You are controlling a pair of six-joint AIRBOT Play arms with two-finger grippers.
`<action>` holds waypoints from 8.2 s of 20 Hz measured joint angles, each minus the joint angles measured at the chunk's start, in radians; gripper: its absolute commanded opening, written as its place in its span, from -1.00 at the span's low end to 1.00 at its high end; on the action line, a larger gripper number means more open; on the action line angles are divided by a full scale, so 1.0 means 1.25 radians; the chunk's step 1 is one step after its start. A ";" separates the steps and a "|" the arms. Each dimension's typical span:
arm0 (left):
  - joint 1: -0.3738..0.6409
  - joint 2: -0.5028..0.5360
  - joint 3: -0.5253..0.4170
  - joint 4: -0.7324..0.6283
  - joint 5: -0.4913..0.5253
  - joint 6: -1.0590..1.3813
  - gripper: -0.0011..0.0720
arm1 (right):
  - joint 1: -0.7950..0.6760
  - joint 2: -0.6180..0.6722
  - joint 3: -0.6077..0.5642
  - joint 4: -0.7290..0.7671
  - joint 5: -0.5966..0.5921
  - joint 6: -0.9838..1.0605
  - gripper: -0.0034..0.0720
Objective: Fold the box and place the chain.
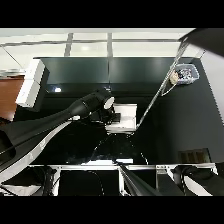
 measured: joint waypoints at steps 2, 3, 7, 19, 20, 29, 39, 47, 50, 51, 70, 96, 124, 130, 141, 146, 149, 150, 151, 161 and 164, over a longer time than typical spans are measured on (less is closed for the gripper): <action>0.000 0.000 0.000 0.000 0.000 0.000 -0.89 | 0.025 0.000 -0.046 0.001 0.002 -0.003 -0.84; 0.000 0.000 0.000 0.000 0.000 0.000 -0.89 | 0.037 0.000 -0.073 0.002 -0.002 -0.005 -0.84; 0.000 0.000 0.000 0.000 0.000 0.000 -0.89 | 0.072 0.000 -0.192 0.002 -0.038 -0.011 -0.84; 0.000 0.000 0.000 0.000 0.000 0.000 -0.89 | 0.129 0.000 -0.587 0.030 -0.218 -0.027 -0.84; 0.000 0.000 0.000 0.000 0.000 0.000 -0.89 | 0.133 0.000 -0.615 0.038 -0.249 -0.028 -0.84; 0.000 0.000 0.000 0.000 0.000 0.000 -0.89 | 0.128 0.002 -0.767 0.053 -0.446 -0.030 0.01; 0.000 0.000 0.000 0.000 0.000 0.000 -0.89 | -0.177 -0.042 -0.784 -0.356 -0.612 0.157 0.86; 0.000 0.000 0.000 0.000 -0.001 0.000 -0.89 | -0.242 -0.361 -0.597 -0.423 -0.705 0.284 0.85; 0.000 0.000 0.000 0.000 -0.002 0.000 -0.89 | -0.248 -0.471 -0.486 -0.421 -0.676 0.296 0.33; 0.000 0.000 0.000 0.000 -0.002 0.000 -0.89 | -0.249 -0.501 -0.456 -0.420 -0.665 0.297 0.17; 0.000 0.000 0.000 0.000 -0.007 0.000 -0.89 | -0.255 0.042 -0.456 -0.164 -0.248 -0.120 -0.84; 0.000 0.000 0.000 0.000 -0.006 0.000 -0.89 | 0.129 0.174 -0.870 0.209 -0.514 -0.090 -0.84; 0.000 0.000 0.000 0.000 -0.006 0.000 -0.89 | -0.320 -0.529 -0.430 -0.222 -0.632 0.046 0.98; 0.000 0.000 0.000 0.000 -0.006 0.000 -0.89 | -0.317 -0.614 -0.347 -0.189 -0.578 0.005 -0.86; 0.000 0.000 0.000 0.000 -0.006 0.000 -0.89 | -0.316 -0.246 -0.447 -0.180 -0.322 -0.186 -0.84; 0.000 0.000 0.000 0.000 -0.006 0.000 -0.89 | -0.316 0.047 -0.500 -0.108 -0.331 -0.205 -0.84; 0.000 0.000 0.000 0.000 -0.006 0.000 -0.89 | -0.316 0.161 -0.508 0.005 -0.338 -0.218 -0.84; 0.000 0.000 0.000 0.000 -0.006 0.000 -0.89 | -0.316 0.186 -0.510 0.046 -0.339 -0.221 -0.84; 0.000 0.000 0.000 0.000 -0.006 0.000 -0.89 | -0.315 0.203 -0.512 0.083 -0.336 -0.224 -0.84; 0.000 0.000 0.000 0.000 -0.002 0.000 -0.89 | -0.190 0.244 -0.524 0.204 -0.312 -0.233 -0.84; 0.000 0.000 0.000 0.000 -0.003 0.000 -0.89 | -0.144 0.245 -0.552 0.201 -0.309 -0.228 -0.84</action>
